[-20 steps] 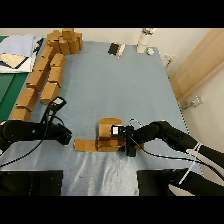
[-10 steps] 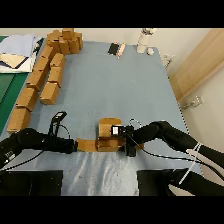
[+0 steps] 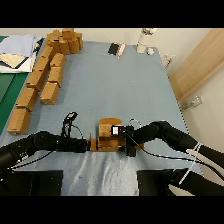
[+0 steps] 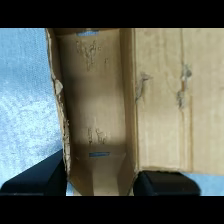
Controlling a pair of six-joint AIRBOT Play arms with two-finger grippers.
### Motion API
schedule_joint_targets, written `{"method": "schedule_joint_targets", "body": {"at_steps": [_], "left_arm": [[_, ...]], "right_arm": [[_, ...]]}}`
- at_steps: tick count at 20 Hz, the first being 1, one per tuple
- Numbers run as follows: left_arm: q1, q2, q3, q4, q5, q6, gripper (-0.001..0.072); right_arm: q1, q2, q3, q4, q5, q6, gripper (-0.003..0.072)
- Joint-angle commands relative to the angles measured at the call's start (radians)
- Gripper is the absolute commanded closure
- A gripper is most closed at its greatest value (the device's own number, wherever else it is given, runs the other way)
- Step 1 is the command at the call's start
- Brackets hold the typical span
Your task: Fold the box.
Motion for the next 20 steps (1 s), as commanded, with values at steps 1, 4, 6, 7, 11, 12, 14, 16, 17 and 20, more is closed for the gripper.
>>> {"method": "schedule_joint_targets", "body": {"at_steps": [1,4,6,7,11,12,14,16,17,20], "left_arm": [[-0.031,-0.005,0.055,-0.017,0.019,0.0,0.07],[-0.031,-0.006,0.085,-0.013,0.01,0.0,0.0693],[-0.031,-0.008,0.086,-0.013,0.01,-0.001,0.0436],[-0.031,-0.007,0.086,-0.013,0.011,0.0,0.0436],[-0.029,-0.008,0.089,-0.013,-0.002,-0.024,0.0435],[-0.029,-0.008,0.097,-0.009,-0.021,-0.023,0.0413],[-0.029,-0.008,0.117,-0.009,-0.044,-0.023,0.0384],[-0.031,-0.008,0.13,-0.01,-0.043,-0.023,0.0289],[-0.031,-0.012,0.13,-0.009,-0.045,-0.023,0.0288],[-0.031,-0.052,0.13,-0.015,-0.058,-0.024,0.0289]], "right_arm": [[0.0,0.0,0.0,0.0,0.0,0.0,0.0237],[0.0,0.0,0.0,0.0,0.0,0.0,0.0238],[0.0,0.0,0.0,0.0,0.0,0.0,0.0237],[0.0,0.0,0.0,0.0,0.0,0.0,0.0238],[0.0,0.0,0.0,0.0,0.0,0.0,0.0238],[0.0,0.0,0.0,0.0,0.0,0.0,0.0238],[0.0,0.0,0.0,0.0,0.0,0.0,0.0238],[0.0,0.0,0.0,0.0,0.0,0.0,0.0237],[0.0,0.0,0.0,0.0,0.0,0.0,0.0238],[0.0,0.0,0.0,0.0,0.0,0.0,0.0238]]}}
